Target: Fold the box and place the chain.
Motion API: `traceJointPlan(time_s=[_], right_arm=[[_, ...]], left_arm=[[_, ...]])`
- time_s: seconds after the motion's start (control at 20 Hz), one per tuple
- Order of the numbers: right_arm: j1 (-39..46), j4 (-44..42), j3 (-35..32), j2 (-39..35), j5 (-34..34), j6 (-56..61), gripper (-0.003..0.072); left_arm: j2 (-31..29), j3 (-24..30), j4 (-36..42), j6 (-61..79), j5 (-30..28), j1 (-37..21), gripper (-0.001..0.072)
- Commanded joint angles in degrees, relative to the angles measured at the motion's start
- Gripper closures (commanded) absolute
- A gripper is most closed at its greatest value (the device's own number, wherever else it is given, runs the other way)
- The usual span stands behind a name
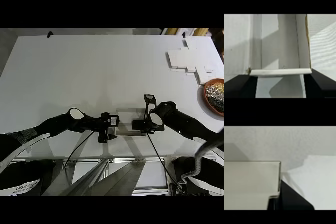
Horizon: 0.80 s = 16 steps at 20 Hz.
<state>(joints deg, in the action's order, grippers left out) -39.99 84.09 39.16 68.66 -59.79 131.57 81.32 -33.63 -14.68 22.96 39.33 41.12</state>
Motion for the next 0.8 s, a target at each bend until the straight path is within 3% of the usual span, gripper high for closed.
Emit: traceJointPlan(time_s=[0.0, 0.1, 0.2, 0.6, 0.75], right_arm=[[-0.4, -0.3, 0.2, 0.3, -0.9, 0.6, 0.067], [-0.4, -0.2, 0.2, 0.3, -1.0, 0.5, 0.0666], [-0.4, 0.0, 0.2, 0.2, -0.9, 0.6, 0.0457], [-0.4, 6.8, 0.2, 0.3, -4.5, 4.9, 0.0457], [-0.4, 6.2, 0.2, 0.3, -2.9, 4.9, 0.0458]], left_arm=[[0.0, 0.0, 0.1, -0.1, -0.1, 0.0, 0.0378], [0.0, 0.0, 0.1, -0.1, -0.1, 0.0, 0.0378], [0.0, 0.0, 0.1, -0.1, -0.1, 0.0, 0.0378], [0.0, 0.0, 0.1, -0.1, -0.1, 0.0, 0.0378], [0.0, 0.0, 0.1, -0.1, -0.1, 0.0, 0.0378]])
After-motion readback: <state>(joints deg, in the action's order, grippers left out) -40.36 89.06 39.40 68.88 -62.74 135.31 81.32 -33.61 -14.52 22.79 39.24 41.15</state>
